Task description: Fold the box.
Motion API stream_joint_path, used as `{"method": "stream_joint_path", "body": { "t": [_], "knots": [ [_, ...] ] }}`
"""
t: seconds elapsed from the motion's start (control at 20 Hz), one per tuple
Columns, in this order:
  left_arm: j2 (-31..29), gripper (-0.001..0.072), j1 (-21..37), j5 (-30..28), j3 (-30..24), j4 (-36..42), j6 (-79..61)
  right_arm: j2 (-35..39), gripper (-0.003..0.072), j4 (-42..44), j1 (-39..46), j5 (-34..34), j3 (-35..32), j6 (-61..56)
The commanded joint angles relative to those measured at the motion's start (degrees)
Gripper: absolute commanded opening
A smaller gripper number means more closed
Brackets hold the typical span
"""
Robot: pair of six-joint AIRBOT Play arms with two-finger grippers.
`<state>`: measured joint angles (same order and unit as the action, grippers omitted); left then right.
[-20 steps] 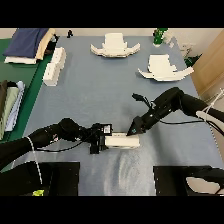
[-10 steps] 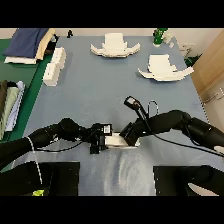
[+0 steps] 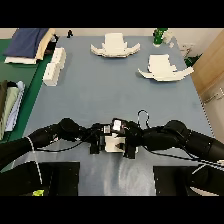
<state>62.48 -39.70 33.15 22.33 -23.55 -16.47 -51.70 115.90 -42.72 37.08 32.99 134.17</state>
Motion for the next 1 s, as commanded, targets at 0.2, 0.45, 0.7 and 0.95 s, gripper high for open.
{"method": "stream_joint_path", "body": {
  "t": [0.2,0.45,0.7,0.95],
  "knots": [
    [0.0,0.0447,0.0,0.0,0.0,0.0,0.0,-1.1,0.0519,-11.6,-1.6,-0.9,-0.1,10.6],
    [0.0,0.0447,0.0,0.0,0.0,0.0,0.0,-0.3,0.0519,-12.8,-2.1,-4.0,0.5,12.9],
    [0.0,0.0447,0.0,0.0,0.0,0.0,0.0,2.3,0.0519,-11.5,-3.1,-3.9,0.5,12.9],
    [0.0,0.0447,0.0,0.0,0.0,0.0,0.0,2.3,0.0439,-14.4,-2.9,-5.3,0.5,12.9]
  ]
}}
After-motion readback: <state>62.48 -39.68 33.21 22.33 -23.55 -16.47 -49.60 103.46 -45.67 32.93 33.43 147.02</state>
